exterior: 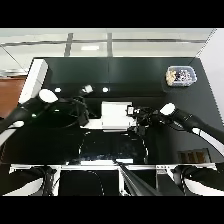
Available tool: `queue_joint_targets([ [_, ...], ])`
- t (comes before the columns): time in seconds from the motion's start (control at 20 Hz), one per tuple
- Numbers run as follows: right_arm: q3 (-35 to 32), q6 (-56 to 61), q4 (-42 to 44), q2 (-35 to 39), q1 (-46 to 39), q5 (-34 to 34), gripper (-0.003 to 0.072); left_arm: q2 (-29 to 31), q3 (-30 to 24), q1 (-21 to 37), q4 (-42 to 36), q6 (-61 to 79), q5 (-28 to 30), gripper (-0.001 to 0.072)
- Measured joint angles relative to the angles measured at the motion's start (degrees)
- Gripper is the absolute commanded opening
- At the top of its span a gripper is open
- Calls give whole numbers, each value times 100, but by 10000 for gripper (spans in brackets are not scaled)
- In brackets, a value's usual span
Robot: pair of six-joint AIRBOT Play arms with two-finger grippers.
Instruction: Fold the box and place the chain.
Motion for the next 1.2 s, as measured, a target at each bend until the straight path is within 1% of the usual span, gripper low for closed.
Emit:
queue_joint_targets([
  [0.1, 0, 0, 0, 0, 0, 0, 102, 184, -2, 562, 625, -1475, -341, 29],
  [0.2, 0, 0, 0, 0, 0, 0, 102, 219, -201, 1241, 984, -3008, -802, 28],
  [0.25, 0, 0, 0, 0, 0, 0, 102, 208, -365, 1578, 962, -3543, -951, 28],
  [0.3, 0, 0, 0, 0, 0, 0, 102, 179, -568, 1923, 782, -3923, -1058, 28],
  [0.4, 0, 0, 0, 0, 0, 0, 102, 92, -929, 2457, 267, -4264, -1217, 28],
  [0.5, 0, -2, 0, 0, 0, 0, 102, -63, -1150, 2715, -85, -4422, -1220, 28],
  [0.65, 0, 0, 0, 0, 0, 0, 102, -400, -1296, 2632, -503, -4435, -1121, 28],
  [0.8, 0, 0, -2, 0, 0, 0, 102, -778, -1340, 2223, -1193, -4037, -1082, 29],
  [0.9, 0, 0, 0, 0, 0, 0, 102, -1008, -1272, 1906, -1606, -3683, -1095, 28],
  [1.05, 0, 0, -2, 0, 0, 2, 102, -1220, -1049, 1510, -1921, -3244, -1196, 29],
  [1.1, 0, 0, 0, 0, 0, 2, 102, -1252, -973, 1419, -1974, -3154, -1233, 64],
  [1.15, 0, 0, 0, 0, 0, 2, 102, -1281, -887, 1335, -2015, -3080, -1259, 233],
  [1.2, 0, 0, 0, 0, 0, 2, 102, -1298, -804, 1272, -2037, -3034, -1298, 455],
])
